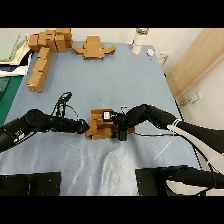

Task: Fold the box.

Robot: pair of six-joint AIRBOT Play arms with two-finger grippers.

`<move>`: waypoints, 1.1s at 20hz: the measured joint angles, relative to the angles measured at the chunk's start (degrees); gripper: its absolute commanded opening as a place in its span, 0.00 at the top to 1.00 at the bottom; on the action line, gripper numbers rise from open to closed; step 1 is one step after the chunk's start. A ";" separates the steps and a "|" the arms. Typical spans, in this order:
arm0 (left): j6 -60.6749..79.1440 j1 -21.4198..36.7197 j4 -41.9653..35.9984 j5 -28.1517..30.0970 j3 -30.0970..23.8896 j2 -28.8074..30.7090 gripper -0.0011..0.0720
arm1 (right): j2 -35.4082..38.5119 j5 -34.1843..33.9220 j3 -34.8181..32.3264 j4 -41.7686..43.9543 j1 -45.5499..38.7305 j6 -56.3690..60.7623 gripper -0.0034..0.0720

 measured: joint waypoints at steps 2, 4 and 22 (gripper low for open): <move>-0.44 0.00 -0.37 -0.39 0.48 -0.83 0.23 | 0.00 0.00 0.00 0.00 0.00 0.00 0.27; -0.57 0.00 -1.62 -0.72 0.74 -2.21 0.23 | 0.00 0.00 0.00 0.00 0.00 0.00 0.27; -27.85 -11.06 14.53 -0.39 7.41 -6.05 0.25 | 0.00 0.00 0.00 -0.02 0.00 0.00 0.27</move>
